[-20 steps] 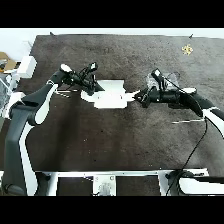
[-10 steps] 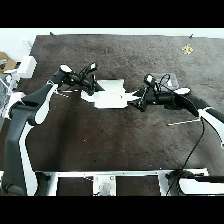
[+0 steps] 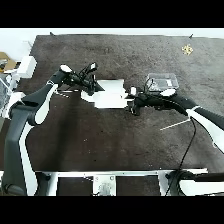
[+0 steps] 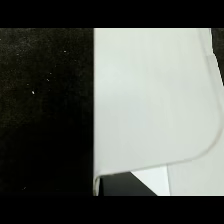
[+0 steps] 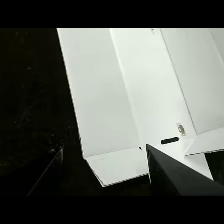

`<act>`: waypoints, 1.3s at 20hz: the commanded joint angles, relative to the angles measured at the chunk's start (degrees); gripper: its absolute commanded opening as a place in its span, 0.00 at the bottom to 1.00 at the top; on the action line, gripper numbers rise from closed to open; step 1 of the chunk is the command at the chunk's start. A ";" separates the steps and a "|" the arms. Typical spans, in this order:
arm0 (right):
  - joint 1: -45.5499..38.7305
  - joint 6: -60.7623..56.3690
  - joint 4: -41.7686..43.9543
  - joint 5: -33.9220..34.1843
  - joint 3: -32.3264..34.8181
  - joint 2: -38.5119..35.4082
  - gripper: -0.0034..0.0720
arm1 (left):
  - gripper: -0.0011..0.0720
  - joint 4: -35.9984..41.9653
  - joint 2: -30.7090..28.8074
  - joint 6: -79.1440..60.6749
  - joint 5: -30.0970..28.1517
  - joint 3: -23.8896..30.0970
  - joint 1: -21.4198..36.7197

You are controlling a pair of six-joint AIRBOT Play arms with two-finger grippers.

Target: Fold the box and place the chain.

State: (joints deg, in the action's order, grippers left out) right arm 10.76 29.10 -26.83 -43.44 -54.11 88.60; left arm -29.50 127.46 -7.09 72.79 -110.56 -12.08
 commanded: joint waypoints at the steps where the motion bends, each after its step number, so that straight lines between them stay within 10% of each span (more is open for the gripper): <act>1: 1.22 -2.29 -4.46 -0.70 -3.67 4.00 0.80 | 0.03 0.07 0.02 -0.02 -0.37 0.02 -0.02; 26: -2.29 -9.70 -5.51 -3.02 -18.01 9.46 0.81 | 0.03 0.13 0.02 -0.02 -0.37 0.02 -0.02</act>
State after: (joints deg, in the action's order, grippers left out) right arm 9.50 20.32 -32.69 -45.34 -70.39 96.57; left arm -29.34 127.48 -7.09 72.34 -110.56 -12.08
